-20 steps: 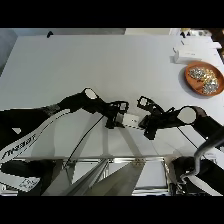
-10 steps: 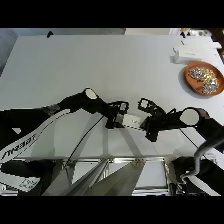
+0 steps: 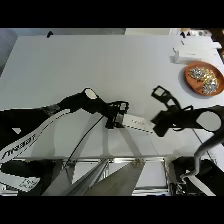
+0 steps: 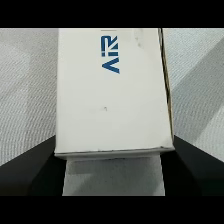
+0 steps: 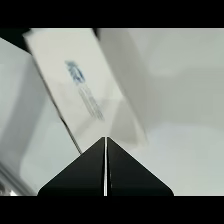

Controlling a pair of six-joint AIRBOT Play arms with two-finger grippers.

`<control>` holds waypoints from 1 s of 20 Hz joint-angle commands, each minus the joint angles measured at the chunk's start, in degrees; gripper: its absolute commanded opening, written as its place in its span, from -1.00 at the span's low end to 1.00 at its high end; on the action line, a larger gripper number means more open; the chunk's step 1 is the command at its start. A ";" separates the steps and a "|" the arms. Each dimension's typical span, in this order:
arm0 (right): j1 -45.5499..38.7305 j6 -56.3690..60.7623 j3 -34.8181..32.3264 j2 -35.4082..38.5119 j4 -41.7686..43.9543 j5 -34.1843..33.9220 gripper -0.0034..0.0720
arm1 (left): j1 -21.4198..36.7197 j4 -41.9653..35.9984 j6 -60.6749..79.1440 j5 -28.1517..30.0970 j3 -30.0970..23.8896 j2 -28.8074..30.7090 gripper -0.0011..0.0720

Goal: Fold the box and place the chain.

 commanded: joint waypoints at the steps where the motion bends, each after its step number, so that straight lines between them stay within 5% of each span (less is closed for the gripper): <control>1: -5.07 20.50 0.74 3.39 -16.59 16.22 -0.86 | 0.02 0.00 0.02 0.09 0.02 0.00 -0.40; 4: -13.94 23.63 0.74 3.39 -18.88 22.73 -0.86 | 0.02 0.00 0.04 0.09 0.00 0.02 -0.40; 9: -24.02 24.50 0.74 3.39 -18.86 23.93 -0.86 | 0.02 0.00 0.02 0.09 0.02 0.00 -0.40; 20: -24.59 24.48 0.74 3.39 -18.60 26.27 -0.86 | 0.02 -1.73 4.42 0.20 0.02 0.00 -0.41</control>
